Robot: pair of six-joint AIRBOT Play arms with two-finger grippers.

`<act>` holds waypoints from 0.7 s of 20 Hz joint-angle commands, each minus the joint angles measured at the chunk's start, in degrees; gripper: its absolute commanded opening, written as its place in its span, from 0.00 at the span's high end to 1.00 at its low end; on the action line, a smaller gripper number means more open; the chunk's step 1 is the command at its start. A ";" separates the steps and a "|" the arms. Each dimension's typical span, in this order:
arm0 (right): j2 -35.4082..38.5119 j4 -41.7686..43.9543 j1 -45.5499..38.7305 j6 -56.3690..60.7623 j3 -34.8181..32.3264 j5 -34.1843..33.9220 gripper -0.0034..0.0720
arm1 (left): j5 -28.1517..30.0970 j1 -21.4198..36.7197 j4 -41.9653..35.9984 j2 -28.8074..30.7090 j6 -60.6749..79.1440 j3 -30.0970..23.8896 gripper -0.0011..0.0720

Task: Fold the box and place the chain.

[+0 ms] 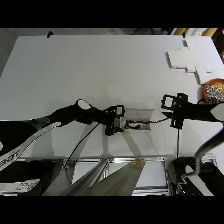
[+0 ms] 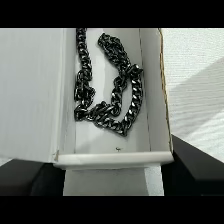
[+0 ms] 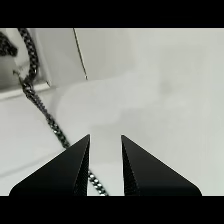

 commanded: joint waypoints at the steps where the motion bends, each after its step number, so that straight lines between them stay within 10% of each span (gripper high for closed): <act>1: -7.67 -0.52 -0.74 -3.19 -0.02 -0.42 0.66 | 0.00 0.02 0.00 0.04 0.02 0.02 0.56; 14: -21.59 -5.51 -0.37 -5.77 -0.17 -1.57 0.67 | 0.00 0.02 0.00 0.04 0.02 0.02 0.56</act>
